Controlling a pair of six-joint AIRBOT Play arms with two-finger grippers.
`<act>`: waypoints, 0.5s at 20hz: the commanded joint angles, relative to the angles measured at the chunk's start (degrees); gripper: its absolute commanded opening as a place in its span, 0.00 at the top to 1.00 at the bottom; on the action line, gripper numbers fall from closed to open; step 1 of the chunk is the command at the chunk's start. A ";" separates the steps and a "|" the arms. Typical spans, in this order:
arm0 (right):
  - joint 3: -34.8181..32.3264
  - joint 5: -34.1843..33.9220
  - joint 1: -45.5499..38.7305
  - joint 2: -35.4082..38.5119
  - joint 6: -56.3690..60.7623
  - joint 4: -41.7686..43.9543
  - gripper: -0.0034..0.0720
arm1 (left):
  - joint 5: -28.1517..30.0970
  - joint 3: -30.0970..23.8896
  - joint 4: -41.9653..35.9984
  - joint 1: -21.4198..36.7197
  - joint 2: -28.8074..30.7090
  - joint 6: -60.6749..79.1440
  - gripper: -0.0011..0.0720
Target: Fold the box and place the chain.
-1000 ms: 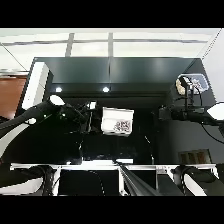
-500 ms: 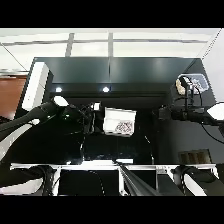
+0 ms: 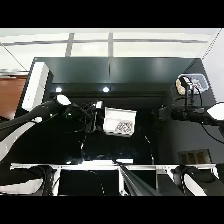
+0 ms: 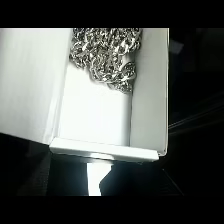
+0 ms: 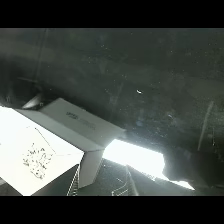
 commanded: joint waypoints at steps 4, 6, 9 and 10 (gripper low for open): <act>-0.02 0.00 -0.04 0.07 0.00 -0.02 0.50 | 0.31 0.28 0.55 -1.57 -0.13 -0.04 0.01; -0.02 0.00 -0.04 0.07 0.00 -0.02 0.50 | 0.57 0.28 0.55 -1.97 -0.13 -0.07 0.01; -0.02 0.00 -0.04 0.07 0.00 -0.02 0.50 | 0.63 0.28 0.33 -1.97 -0.13 -0.07 0.01; -0.02 0.00 -0.04 0.07 0.00 -0.02 0.50 | 0.63 0.28 0.33 -1.97 -0.13 -0.07 0.01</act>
